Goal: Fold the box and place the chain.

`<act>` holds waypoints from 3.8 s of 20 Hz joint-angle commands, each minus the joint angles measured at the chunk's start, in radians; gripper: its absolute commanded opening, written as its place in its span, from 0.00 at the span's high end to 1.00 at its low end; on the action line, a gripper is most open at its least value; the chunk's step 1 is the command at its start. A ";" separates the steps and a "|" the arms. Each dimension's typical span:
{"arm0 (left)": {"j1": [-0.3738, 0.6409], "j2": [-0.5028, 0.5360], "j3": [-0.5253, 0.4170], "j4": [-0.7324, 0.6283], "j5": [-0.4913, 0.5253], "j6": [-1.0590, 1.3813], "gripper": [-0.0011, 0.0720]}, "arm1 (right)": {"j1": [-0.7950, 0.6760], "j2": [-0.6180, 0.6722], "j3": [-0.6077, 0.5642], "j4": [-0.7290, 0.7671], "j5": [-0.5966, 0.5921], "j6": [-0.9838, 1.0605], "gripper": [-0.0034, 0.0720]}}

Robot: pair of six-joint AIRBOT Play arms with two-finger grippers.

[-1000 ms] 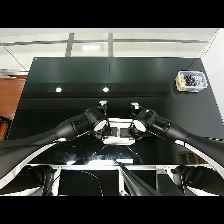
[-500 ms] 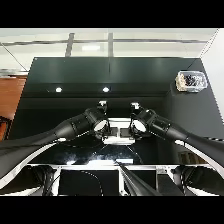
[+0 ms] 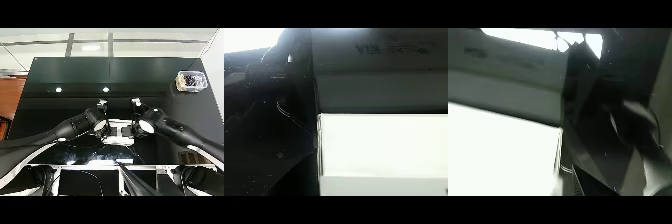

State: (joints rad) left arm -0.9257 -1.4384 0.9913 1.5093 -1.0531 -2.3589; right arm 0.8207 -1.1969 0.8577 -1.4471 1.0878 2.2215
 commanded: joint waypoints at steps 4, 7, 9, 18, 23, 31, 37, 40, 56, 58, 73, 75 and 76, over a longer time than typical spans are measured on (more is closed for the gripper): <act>0.000 0.001 0.000 -0.003 0.001 -0.002 0.95 | -0.029 0.400 0.000 -0.302 0.205 -0.035 0.50; 0.000 0.001 0.000 -0.003 0.000 -0.002 0.95 | -0.138 0.486 -0.036 -0.753 0.341 -0.031 0.50; 0.000 0.001 0.000 -0.003 0.001 -0.002 0.95 | -0.306 0.483 -0.102 -0.880 0.202 -0.031 0.50; 0.000 0.000 0.000 -0.003 0.002 -0.002 0.95 | -1.052 -0.037 0.135 -0.288 -0.455 0.016 0.50; -0.001 0.000 0.000 -0.003 0.002 -0.002 0.95 | -1.093 -0.482 0.687 0.129 -0.056 -0.370 0.00; -0.001 0.000 0.000 -0.003 0.002 -0.002 0.95 | -1.093 -0.673 0.881 0.158 0.078 -0.320 0.05; -0.001 0.000 0.000 -0.003 0.002 -0.002 0.95 | -1.093 -0.684 0.881 0.150 0.053 -0.318 0.21; -0.001 0.000 0.000 -0.003 0.002 -0.002 0.95 | -1.093 -0.688 0.881 0.150 0.048 -0.318 0.21; -0.001 0.000 0.000 -0.003 0.005 -0.002 0.95 | -1.116 -0.748 0.936 0.198 0.085 -0.288 0.21; -0.001 0.000 0.000 -0.003 0.005 -0.002 0.95 | -1.104 -0.766 0.936 0.199 0.082 -0.288 0.21; -0.001 0.000 0.000 -0.003 0.005 -0.002 0.95 | -1.125 -0.528 0.936 0.201 0.152 -0.566 0.95; -0.001 0.000 0.000 -0.003 0.005 -0.002 0.95 | -1.126 -0.449 0.936 0.201 0.147 -0.608 0.95; -0.001 0.000 0.000 -0.003 0.005 -0.002 0.95 | -1.126 -0.408 0.936 0.201 0.146 -0.630 0.95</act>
State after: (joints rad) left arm -0.9264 -1.4384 0.9913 1.5059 -1.0481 -2.3611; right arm -0.3031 -1.7039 1.7927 -1.2465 1.2343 1.6730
